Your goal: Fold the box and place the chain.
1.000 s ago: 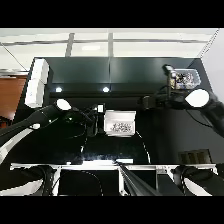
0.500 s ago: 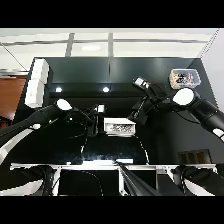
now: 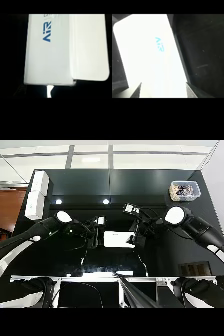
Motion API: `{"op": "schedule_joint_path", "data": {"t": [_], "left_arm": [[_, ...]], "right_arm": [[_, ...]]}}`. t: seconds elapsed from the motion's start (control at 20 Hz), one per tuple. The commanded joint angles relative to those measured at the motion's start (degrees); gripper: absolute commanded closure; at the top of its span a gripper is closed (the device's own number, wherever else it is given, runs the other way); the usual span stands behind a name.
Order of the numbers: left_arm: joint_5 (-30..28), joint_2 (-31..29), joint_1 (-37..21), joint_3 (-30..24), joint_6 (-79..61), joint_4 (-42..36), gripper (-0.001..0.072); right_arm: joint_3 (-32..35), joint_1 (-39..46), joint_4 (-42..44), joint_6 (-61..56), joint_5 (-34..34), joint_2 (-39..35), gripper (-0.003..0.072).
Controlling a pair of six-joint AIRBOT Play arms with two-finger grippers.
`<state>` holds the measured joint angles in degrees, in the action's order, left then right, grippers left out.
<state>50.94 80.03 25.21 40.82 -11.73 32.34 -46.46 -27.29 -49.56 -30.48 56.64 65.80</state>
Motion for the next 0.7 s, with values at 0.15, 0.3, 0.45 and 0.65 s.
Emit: {"op": "schedule_joint_path", "data": {"t": [0.15, 0.3, 0.45, 0.65], "left_arm": [[0.09, 0.02, 0.04, 0.0, -0.02, 0.02, 0.0209], [0.09, 0.02, 0.04, 0.0, -0.02, 0.02, 0.0209], [0.09, 0.02, 0.04, 0.0, 0.0, 0.02, 0.0209], [0.07, 0.02, 0.04, 0.0, -0.02, 0.02, 0.0209]], "right_arm": [[0.2, -1.05, -1.51, 0.09, -4.94, 0.0, 0.0404], [0.2, -1.05, -1.49, -0.42, -3.28, 0.02, 0.0443], [0.35, -1.05, -1.46, -0.87, -1.7, 0.02, 0.0442], [0.9, -1.03, -1.51, -1.53, 0.15, 0.07, 0.0442]]}}
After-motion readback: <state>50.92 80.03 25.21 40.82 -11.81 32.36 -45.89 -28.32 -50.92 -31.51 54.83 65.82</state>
